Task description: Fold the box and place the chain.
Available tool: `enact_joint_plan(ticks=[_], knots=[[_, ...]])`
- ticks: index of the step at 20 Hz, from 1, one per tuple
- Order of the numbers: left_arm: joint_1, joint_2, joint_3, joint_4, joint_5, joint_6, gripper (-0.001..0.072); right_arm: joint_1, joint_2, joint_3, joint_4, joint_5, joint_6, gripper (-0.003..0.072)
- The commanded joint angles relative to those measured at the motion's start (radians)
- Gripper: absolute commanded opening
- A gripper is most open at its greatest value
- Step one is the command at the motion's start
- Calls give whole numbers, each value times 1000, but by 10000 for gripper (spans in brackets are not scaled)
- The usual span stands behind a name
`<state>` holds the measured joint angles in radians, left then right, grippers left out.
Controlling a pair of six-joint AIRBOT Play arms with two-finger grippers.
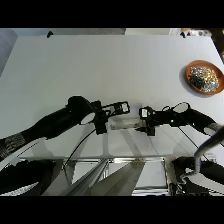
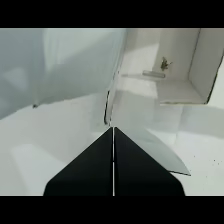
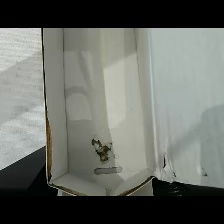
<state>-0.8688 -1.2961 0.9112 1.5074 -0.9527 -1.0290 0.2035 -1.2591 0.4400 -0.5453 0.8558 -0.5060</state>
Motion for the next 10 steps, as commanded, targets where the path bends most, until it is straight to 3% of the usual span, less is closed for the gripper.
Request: enact_joint_plan(ticks=[1,4,7,10], knots=[[77,31,-50,-177,-3,262,7,0,1,0,0,0,0,458],[116,75,-118,-353,3,572,11,0,1,0,0,0,0,458],[116,69,-138,-416,41,699,34,0,1,0,0,0,0,458],[116,44,-141,-418,86,759,257,0,1,0,0,0,0,458]])
